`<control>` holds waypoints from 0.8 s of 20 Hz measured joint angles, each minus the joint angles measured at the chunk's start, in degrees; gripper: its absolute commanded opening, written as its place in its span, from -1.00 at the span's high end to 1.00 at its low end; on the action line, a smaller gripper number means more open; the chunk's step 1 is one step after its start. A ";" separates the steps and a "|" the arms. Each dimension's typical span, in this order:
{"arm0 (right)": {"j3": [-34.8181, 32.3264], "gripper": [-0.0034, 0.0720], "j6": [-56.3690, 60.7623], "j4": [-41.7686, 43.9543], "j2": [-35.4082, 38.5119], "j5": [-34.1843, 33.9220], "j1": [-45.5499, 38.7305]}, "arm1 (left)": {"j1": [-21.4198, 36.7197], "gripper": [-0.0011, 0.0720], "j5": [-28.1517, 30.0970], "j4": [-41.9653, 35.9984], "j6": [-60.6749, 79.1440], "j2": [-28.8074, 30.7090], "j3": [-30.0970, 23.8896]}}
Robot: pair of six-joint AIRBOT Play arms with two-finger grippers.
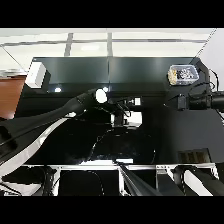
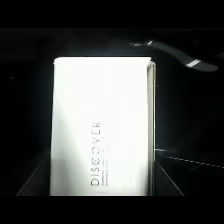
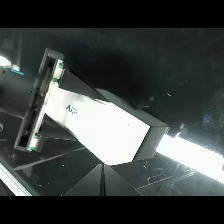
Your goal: Fold the box and place the chain.
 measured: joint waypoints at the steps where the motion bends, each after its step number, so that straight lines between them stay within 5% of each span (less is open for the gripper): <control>1: 0.00 0.87 0.00 -0.02 0.00 0.00 0.00 | -0.59 -0.33 0.59 1.16 -0.92 0.00 0.09; 3: -0.02 0.87 0.00 -0.02 0.00 0.00 0.00 | -1.33 0.18 1.03 3.50 -4.70 0.04 0.46; 10: 0.00 0.87 -0.07 -0.04 0.00 0.00 0.00 | 3.04 0.18 -11.15 22.40 -33.09 3.06 5.60; 16: -0.02 0.87 -0.61 -0.04 0.00 -0.02 0.00 | 17.94 0.18 -27.74 42.07 -60.59 9.33 5.70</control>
